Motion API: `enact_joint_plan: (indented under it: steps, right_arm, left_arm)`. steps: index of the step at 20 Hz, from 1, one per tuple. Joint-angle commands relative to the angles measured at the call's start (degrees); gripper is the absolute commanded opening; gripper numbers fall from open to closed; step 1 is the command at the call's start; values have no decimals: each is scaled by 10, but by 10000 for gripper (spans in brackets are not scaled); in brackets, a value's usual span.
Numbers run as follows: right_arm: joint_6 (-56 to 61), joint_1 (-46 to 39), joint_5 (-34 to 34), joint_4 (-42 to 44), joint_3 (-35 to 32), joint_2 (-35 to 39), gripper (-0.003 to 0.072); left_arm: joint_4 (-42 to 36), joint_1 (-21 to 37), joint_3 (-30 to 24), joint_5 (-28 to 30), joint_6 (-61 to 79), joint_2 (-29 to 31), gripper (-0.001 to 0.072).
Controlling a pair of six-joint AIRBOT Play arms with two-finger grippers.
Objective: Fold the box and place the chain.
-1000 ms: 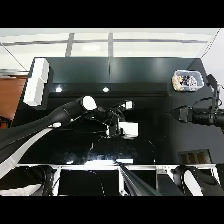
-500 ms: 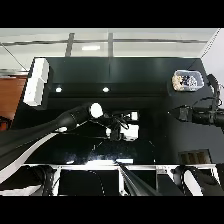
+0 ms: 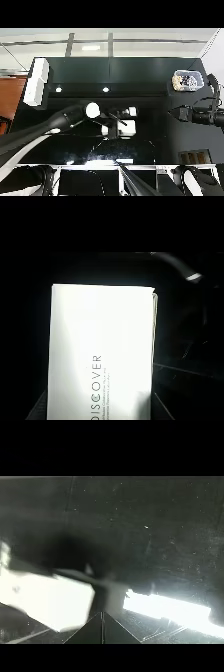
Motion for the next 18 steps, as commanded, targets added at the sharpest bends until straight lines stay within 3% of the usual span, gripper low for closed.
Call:
enact_joint_plan:
  steps: [1,4,7,10,13,16,18]
  right_arm:
    - [0,0,-2,-1,0,0,14]
    - [0,0,-2,-1,0,0,14]
    - [0,0,-3,-2,0,0,14]
    - [0,0,-17,-2,0,0,14]
    - [0,0,-32,-2,0,-1,14]
    - [0,0,-36,-2,0,-1,13]
    - [0,0,-37,-1,0,-1,14]
  left_arm:
    - [151,71,-16,-79,-249,51,352]
    - [256,193,-69,-166,-392,108,352]
    - [293,351,-128,-214,-420,173,352]
    - [300,549,-165,-209,-447,218,352]
    - [292,717,-172,-203,-435,218,353]
    - [204,806,-172,-141,-319,216,353]
    - [134,823,-172,-93,-239,213,353]
